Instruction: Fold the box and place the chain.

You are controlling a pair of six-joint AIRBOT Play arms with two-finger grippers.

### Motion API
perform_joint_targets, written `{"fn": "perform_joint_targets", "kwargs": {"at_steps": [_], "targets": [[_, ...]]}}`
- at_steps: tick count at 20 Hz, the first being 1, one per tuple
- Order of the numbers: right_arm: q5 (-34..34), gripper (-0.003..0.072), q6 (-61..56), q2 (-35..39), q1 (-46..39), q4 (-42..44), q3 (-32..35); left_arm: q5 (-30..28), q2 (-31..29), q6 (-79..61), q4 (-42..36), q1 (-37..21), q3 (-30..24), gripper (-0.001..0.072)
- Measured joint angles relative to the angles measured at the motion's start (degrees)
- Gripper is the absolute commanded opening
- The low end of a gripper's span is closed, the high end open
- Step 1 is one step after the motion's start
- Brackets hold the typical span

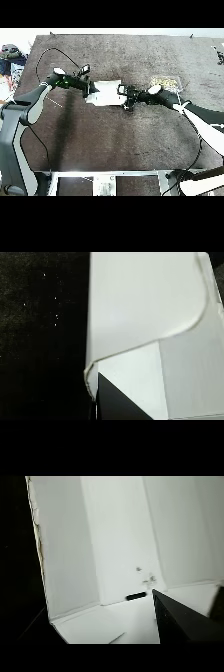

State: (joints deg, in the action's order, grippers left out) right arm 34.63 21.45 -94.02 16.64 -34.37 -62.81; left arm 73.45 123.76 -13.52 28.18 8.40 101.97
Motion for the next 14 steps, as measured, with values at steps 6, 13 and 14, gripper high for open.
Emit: {"fn": "perform_joint_targets", "kwargs": {"at_steps": [6, 13, 14], "targets": [[4.0, 0.0703, -1.9, 0.1, -2.4, 0.0, -4.7, 0.0, 0.0, 0.0, 0.0, 0.0, 0.0, 0.0013], [11.5, 0.0704, -3.2, -4.6, -5.7, -0.2, -12.0, 0.0, 0.0, 0.0, 0.0, 0.0, 0.0, 0.0013], [13.4, 0.0703, -3.3, -5.5, -6.0, -0.2, -13.2, 0.0, 0.0, 0.0, 0.0, 0.0, 0.0, 0.0013]]}}
